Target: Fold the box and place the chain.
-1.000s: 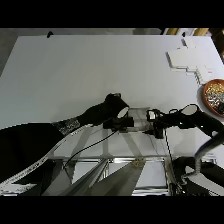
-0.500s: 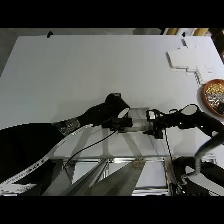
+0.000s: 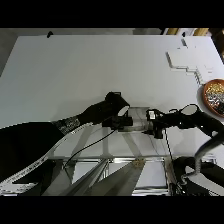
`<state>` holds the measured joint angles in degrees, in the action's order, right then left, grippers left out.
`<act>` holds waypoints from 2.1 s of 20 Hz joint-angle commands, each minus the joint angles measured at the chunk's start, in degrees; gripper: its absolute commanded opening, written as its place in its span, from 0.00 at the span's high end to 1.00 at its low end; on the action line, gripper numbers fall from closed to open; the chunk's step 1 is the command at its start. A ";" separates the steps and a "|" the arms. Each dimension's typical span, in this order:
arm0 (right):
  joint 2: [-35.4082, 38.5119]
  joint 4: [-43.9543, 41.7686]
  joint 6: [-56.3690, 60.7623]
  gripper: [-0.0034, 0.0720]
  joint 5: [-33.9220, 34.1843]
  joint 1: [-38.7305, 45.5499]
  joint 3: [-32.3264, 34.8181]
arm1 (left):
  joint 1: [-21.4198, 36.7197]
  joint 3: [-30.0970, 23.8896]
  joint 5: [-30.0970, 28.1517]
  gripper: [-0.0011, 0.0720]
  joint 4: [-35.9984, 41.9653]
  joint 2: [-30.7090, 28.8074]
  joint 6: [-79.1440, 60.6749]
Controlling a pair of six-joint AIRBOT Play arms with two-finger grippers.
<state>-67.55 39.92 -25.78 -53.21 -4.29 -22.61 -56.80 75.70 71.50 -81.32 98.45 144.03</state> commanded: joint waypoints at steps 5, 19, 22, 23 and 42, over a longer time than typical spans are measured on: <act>0.04 0.13 -0.02 0.43 0.07 0.02 -0.07 | 0.07 0.13 -0.28 0.97 1.55 1.36 -1.51; 0.04 0.13 -0.02 0.43 0.07 0.02 -0.07 | 2.21 0.13 0.35 0.44 2.27 -2.97 -13.25; 0.04 0.13 -0.02 0.43 0.07 0.02 -0.07 | 2.82 0.11 2.49 0.44 2.64 -4.33 -21.53; 0.04 0.13 -0.02 0.43 0.07 0.02 -0.07 | 2.97 0.11 3.96 0.44 2.75 -5.09 -26.93; 0.04 0.13 -0.02 0.43 0.07 0.02 -0.07 | 24.68 -36.52 -21.53 0.04 34.71 -28.98 -145.15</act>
<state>-67.55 40.05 -25.80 -53.12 -4.27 -22.63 -34.20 46.26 57.30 -58.33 67.22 28.69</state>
